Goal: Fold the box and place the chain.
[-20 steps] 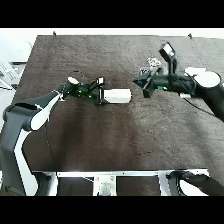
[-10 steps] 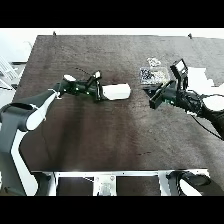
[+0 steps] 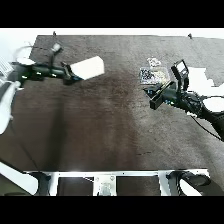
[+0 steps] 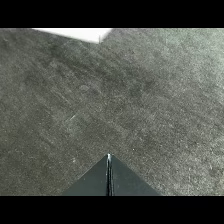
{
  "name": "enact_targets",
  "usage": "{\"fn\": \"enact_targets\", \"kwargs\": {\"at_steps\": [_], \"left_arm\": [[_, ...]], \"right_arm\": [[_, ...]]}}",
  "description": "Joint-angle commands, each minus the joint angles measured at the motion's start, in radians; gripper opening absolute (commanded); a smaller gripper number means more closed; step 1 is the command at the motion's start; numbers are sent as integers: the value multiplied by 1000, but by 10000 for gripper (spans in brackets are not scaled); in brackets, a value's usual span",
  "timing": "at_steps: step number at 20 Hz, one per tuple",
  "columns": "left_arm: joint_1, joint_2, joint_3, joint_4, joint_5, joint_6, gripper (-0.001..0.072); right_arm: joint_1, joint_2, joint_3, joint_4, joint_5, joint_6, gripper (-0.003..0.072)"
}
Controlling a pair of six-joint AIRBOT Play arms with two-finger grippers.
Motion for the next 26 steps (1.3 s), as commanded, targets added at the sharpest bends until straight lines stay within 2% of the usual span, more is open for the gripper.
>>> {"fn": "enact_targets", "kwargs": {"at_steps": [1,4,6,9,11,16,23,26], "left_arm": [[167,107,0,8,118,-83,11],[296,110,-1,89,370,-176,12],[342,95,-27,125,521,-209,13],[355,68,-103,132,745,-201,14],[355,33,-144,132,841,-201,15],[363,-75,-148,132,821,-223,15],[363,-85,-146,129,848,-200,15],[377,-86,-145,129,779,-193,16]], "right_arm": [[0,0,0,3,-3,10,10],[0,0,0,4,-15,61,10],[1,-3,0,19,-28,73,11],[1,-4,-2,80,-80,72,10],[1,-4,-2,103,-101,72,11],[1,-26,-2,108,-111,72,11],[2,-72,-2,117,-132,72,11],[1,-73,-2,125,-134,72,11]]}}
